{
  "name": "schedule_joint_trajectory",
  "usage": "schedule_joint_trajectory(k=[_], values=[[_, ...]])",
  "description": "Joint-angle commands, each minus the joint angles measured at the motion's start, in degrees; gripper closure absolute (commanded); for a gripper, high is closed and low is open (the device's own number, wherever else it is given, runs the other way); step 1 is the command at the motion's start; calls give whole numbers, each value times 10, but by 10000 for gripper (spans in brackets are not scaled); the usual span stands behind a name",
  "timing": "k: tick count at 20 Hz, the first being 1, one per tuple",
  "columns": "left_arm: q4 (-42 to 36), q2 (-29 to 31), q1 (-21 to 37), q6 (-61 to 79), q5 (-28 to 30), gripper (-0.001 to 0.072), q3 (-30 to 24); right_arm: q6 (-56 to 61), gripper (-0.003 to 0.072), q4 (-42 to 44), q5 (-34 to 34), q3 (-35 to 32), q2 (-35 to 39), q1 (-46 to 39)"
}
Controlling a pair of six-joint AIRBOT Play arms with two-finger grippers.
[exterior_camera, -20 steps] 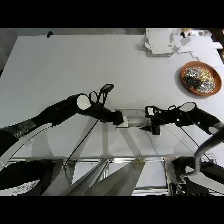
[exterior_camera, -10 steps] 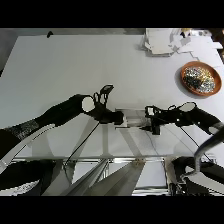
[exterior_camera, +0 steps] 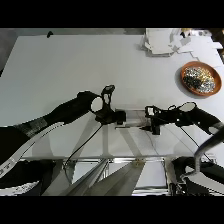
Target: Fold the box and place the chain.
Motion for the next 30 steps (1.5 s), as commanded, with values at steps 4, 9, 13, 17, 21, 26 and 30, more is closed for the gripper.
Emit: schedule_joint_trajectory(k=[4,9,13,17,21,26,30], values=[[50,-47,-26,-117,-75,256,51,0,230,0,0,0,0,0],[159,-54,-36,-249,-138,278,82,0,230,0,0,0,0,0],[146,-71,-42,-253,-127,278,97,0,230,0,0,0,0,0],[144,-75,-48,-277,-108,429,97,0,230,0,0,0,0,0],[144,-84,-50,-289,-105,503,121,0,230,0,0,0,0,0],[144,-108,-60,-287,-123,501,134,0,230,0,0,0,0,0],[142,-122,-69,-287,-136,507,134,0,230,0,0,0,0,0]])
